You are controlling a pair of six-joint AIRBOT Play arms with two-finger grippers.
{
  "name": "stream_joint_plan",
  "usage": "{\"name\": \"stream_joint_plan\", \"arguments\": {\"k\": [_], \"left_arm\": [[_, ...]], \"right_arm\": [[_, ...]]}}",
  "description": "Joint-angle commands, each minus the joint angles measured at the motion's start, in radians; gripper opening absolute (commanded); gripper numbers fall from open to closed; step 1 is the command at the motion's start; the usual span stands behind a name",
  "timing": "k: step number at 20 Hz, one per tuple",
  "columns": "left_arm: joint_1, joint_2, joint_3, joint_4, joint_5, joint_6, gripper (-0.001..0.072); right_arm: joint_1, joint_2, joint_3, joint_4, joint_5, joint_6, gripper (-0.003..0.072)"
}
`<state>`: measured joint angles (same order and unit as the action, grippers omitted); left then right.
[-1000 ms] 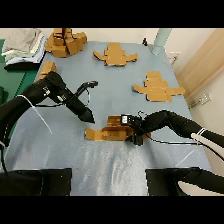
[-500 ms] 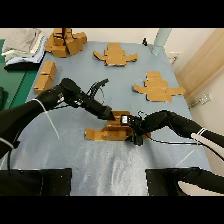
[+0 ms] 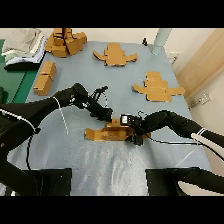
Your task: Fold the box.
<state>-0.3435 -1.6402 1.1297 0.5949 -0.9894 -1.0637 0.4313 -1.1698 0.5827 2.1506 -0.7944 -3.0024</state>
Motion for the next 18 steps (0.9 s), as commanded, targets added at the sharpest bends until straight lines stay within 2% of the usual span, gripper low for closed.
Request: {"name": "stream_joint_plan", "arguments": {"k": [1,5,6,8,12,15,18], "left_arm": [[0.0,-0.019,0.004,0.048,0.002,-0.033,0.0014],[0.006,-0.007,0.004,-0.035,-0.029,0.099,0.0013],[0.014,0.013,0.003,-0.041,-0.065,0.154,0.0011],[0.037,0.091,-0.026,-0.019,-0.075,0.211,0.001],[0.106,0.335,-0.19,0.008,-0.019,0.471,0.001],[0.109,0.509,-0.321,0.012,0.05,0.755,0.0012],[0.086,0.597,-0.414,0.028,0.138,1.001,0.0016]], "right_arm": [[0.001,-0.001,0.0,0.0,0.0,0.0,0.0474],[0.001,-0.001,0.0,0.0,0.0,0.0,0.0475],[0.001,-0.001,0.0,0.0,0.0,0.0,0.0474],[0.001,-0.001,0.0,0.0,0.0,0.0,0.0474],[0.001,-0.001,0.0,0.0,0.0,0.0,0.0475],[0.001,-0.001,0.0,0.0,0.0,0.0,0.0475],[0.001,-0.001,0.0,0.0,0.0,0.0,0.0475]]}}
